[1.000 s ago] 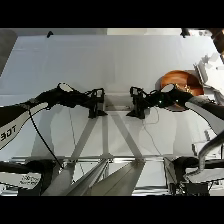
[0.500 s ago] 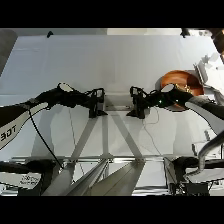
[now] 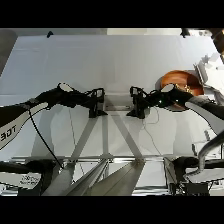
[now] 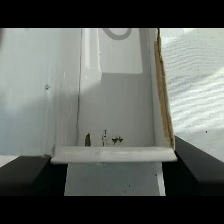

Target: Fold the box and place the chain.

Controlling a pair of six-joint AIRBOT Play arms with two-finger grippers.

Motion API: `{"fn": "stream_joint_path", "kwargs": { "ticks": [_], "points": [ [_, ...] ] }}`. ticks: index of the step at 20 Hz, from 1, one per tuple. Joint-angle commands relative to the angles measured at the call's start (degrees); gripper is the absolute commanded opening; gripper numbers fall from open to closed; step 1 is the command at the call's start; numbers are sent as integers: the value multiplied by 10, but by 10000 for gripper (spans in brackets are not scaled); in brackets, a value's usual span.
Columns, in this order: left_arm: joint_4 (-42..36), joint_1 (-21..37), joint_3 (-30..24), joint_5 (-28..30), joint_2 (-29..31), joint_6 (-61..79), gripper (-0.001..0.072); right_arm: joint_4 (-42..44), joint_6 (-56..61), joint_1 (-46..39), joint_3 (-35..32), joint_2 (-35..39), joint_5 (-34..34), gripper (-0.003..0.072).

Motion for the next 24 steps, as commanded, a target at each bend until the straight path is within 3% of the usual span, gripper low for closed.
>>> {"fn": "stream_joint_path", "kwargs": {
  "ticks": [1,3,4,5,6,9,15,19,23,24],
  "points": [
    [0,0,0,-1,0,0,258,0,1,0,0,0,1,402],
    [0,0,0,-1,0,0,258,0,6,0,0,0,-2,426],
    [0,0,0,-1,0,0,258,0,6,0,0,1,-9,531],
    [0,0,0,-1,0,0,258,0,7,0,0,2,-17,683],
    [0,0,0,-1,0,0,258,-1,7,0,0,5,-19,707],
    [0,0,0,-1,0,0,258,-26,27,0,0,30,-17,707],
    [0,0,0,-1,0,0,258,-196,149,0,0,115,-18,705],
    [0,0,0,-1,0,0,258,-221,203,0,0,173,0,689],
    [0,0,0,-1,0,0,258,-231,203,0,0,228,36,600],
    [0,0,0,-1,0,0,258,-224,203,0,0,240,42,470]
  ]
}}
